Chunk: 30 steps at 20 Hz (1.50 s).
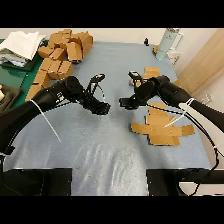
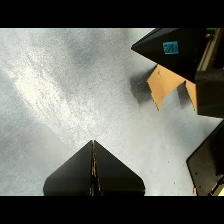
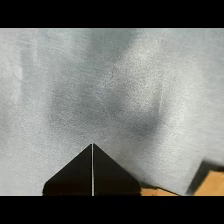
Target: Fold the box.
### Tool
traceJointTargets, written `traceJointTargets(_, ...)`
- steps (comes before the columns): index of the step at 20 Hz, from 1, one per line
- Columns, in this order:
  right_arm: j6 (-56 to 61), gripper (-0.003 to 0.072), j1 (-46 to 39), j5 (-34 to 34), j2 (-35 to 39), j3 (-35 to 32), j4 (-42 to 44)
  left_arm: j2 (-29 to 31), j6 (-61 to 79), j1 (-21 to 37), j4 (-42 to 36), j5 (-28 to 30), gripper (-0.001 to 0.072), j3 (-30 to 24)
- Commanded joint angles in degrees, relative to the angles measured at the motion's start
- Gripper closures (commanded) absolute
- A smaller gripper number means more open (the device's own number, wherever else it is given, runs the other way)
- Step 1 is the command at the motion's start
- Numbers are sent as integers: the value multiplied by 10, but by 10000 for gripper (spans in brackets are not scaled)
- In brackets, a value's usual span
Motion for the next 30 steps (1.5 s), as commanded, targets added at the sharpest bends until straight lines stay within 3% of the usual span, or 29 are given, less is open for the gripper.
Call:
traceJointTargets(1, 0, 681, 0, 0, 0, 0, 0, 0, 0, 0, 0, 0, 693, 1)
traceJointTargets(15, 2, 681, 0, 36, -5, 0, 3, 0, 0, 0, 0, 1, 693, 1)
traceJointTargets(18, 37, 682, 0, 35, -4, 1, -14, 0, 0, -1, -12, 31, 693, 1)
traceJointTargets(21, 84, 682, 0, 19, 0, 0, -84, 0, 0, -4, -13, 52, 693, 1)
traceJointTargets(23, 121, 684, -7, -1, -1, 2, -249, 0, 0, -4, -28, 56, 693, 1)
traceJointTargets(25, 156, 685, -67, -108, -1, 10, -478, 0, 0, -4, -47, 54, 693, 1)
traceJointTargets(27, 103, 682, -177, -184, -1, 17, -498, 0, 5, -4, -51, 45, 692, 1)
traceJointTargets(28, 64, 565, -247, -209, -1, 16, -443, 0, 8, -4, -51, 41, 692, 1)
traceJointTargets(29, 33, 315, -319, -225, -2, 14, -364, 0, 10, -4, -51, 40, 691, 1)
traceJointTargets(30, 4, 235, -380, -233, -2, 13, -290, 0, 19, -4, -52, 40, 619, 1)
